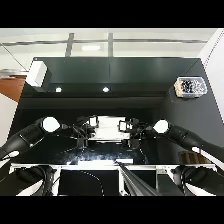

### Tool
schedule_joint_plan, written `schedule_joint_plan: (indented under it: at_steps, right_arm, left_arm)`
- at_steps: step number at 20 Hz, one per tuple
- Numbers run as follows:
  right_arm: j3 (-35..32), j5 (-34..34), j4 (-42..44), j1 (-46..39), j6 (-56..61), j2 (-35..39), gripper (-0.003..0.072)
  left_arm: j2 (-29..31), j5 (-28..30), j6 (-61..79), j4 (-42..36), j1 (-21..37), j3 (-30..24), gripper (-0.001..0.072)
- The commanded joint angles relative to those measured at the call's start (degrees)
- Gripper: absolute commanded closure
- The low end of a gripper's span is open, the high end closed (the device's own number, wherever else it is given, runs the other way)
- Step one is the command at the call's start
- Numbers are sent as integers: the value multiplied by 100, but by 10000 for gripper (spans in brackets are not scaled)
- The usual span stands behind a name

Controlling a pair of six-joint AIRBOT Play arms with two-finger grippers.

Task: Fold the box and place the chain.

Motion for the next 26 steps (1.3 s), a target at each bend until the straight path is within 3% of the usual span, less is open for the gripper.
schedule_joint_plan:
  at_steps: [1,5,12,14,15,16,17,18,19,20,21,22,24,26]
  right_arm:
    - [0,0,2,2,2,-2,201]
    - [0,0,2,2,0,-4,201]
    - [0,0,2,2,0,-2,201]
    - [0,0,2,2,0,-2,201]
    - [0,0,2,2,2,-2,201]
    - [0,0,2,2,2,-2,201]
    - [0,0,2,2,2,-2,202]
    - [0,0,2,2,2,-2,201]
    - [0,0,2,2,2,-2,201]
    - [0,0,2,2,0,-2,202]
    - [0,0,4,2,2,-2,201]
    - [0,0,4,2,2,-2,201]
    - [0,0,4,2,2,-2,201]
    - [0,-2,4,2,2,-2,202]
  left_arm:
    - [-210,232,2,-870,-4,7,547]
    - [-616,278,87,-1110,-116,9,547]
    - [-551,271,87,-789,-111,9,536]
    - [-551,234,85,-772,-111,9,362]
    - [-551,190,85,-774,-111,9,362]
    - [-551,118,83,-774,-111,9,445]
    - [-551,90,85,-772,-109,9,574]
    - [-549,83,81,-772,-109,20,509]
    - [-511,-39,2,-680,-92,76,508]
    - [-426,-168,-313,-457,-33,170,620]
    - [-291,-426,-782,-90,96,295,674]
    - [-109,-778,-1285,295,302,422,674]
    - [282,-1340,-2275,739,946,557,675]
    - [669,-1762,-3136,767,2006,568,675]
